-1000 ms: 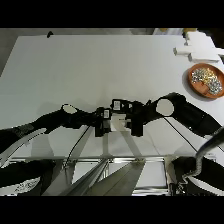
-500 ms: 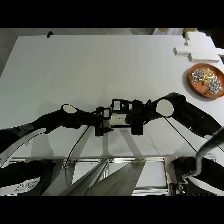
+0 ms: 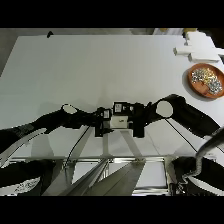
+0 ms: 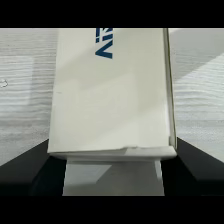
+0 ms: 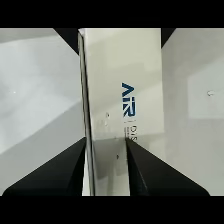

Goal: Fold the box and place the chain.

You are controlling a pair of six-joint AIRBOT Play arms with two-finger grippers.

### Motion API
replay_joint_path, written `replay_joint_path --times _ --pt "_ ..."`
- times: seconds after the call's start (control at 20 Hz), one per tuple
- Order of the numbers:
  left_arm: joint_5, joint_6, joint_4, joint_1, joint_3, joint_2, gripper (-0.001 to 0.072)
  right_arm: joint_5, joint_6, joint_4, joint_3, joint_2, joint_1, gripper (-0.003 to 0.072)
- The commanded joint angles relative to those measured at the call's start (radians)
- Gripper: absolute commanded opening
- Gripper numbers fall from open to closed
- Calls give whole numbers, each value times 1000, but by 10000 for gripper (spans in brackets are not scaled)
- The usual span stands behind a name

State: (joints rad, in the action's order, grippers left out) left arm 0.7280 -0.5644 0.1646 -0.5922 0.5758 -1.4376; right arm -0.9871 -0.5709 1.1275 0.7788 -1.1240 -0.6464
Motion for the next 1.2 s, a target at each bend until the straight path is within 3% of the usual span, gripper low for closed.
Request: replay_joint_path --times 0.0,0.4,0.45,0.55,1.15 --pt "-6 5 -3 0 0 0 73 -23 4 -16 -4 3 -1 302" --pt "-6 5 -3 0 0 0 73 -39 3 -193 -4 53 80 293" --pt "-6 5 -3 0 0 0 73 -33 2 -206 -4 50 98 262" --pt "-6 5 -3 0 0 0 73 -34 2 -216 -5 35 121 17" --pt "-6 5 -3 0 0 0 73 -45 1 -209 -30 -25 110 15"
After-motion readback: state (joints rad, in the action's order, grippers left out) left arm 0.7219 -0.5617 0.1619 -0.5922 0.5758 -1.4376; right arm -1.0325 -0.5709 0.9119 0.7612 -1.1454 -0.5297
